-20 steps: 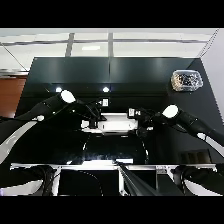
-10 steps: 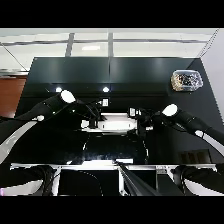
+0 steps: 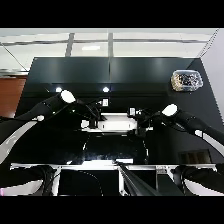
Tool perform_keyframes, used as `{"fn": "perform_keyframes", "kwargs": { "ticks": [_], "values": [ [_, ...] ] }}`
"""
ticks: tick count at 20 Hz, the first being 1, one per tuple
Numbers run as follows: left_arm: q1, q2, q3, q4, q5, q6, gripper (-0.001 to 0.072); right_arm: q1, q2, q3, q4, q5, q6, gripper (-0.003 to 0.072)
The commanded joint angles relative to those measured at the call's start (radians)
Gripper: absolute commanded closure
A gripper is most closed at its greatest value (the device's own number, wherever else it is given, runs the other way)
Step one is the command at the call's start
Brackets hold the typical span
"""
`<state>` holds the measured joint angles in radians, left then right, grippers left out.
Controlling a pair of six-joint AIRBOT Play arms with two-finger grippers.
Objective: Fold the box and place the chain.
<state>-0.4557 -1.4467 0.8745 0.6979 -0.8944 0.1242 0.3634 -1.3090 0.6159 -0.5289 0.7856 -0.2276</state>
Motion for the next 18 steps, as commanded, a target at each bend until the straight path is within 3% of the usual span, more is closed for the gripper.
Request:
{"fn": "perform_keyframes", "kwargs": {
  "ticks": [1,18],
  "values": [
    [0.000,0.001,0.001,0.000,0.000,0.000,0.0682,0.000,-0.001,-0.001,0.001,0.006,0.014,-0.0012],
    [0.000,0.001,0.001,0.000,0.000,0.000,0.0682,0.000,-0.001,-0.001,-0.045,-0.011,-0.005,-0.0012]
  ]
}}
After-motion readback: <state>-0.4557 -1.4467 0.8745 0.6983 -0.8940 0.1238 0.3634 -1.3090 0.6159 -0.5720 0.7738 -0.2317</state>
